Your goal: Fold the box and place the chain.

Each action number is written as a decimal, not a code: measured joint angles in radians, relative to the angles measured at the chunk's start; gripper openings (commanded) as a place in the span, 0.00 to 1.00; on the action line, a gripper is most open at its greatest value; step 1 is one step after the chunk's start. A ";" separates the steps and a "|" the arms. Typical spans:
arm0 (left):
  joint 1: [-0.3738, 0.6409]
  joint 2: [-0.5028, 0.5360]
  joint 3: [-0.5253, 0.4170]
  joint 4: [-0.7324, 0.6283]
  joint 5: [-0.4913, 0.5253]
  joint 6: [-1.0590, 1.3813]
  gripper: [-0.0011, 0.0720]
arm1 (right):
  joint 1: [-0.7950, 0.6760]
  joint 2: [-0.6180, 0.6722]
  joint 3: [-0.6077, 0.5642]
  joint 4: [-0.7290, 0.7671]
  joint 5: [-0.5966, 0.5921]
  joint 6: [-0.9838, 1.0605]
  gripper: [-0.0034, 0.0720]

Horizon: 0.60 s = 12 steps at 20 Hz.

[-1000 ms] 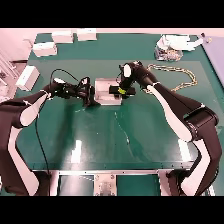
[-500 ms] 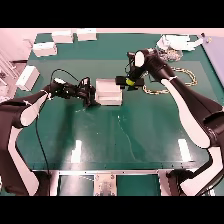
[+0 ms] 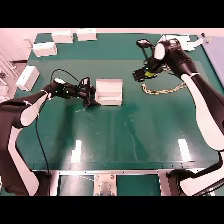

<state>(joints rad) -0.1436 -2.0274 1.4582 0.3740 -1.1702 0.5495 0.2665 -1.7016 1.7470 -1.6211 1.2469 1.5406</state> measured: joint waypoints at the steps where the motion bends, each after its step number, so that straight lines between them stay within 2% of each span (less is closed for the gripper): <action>1: 0.000 0.000 0.000 0.000 0.000 0.000 0.68 | -0.032 0.000 -0.020 0.019 -0.033 -0.055 0.80; 5: 0.000 0.000 0.000 0.000 0.000 0.000 0.68 | -0.164 -0.021 -0.104 0.150 -0.147 -0.294 0.80; 12: 0.000 0.000 0.000 0.000 0.000 0.000 0.68 | -0.255 -0.122 -0.151 0.288 -0.212 -0.546 0.80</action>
<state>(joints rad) -0.1436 -2.0274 1.4582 0.3740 -1.1698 0.5499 0.0116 -1.8236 1.5959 -1.3331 1.0344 0.9947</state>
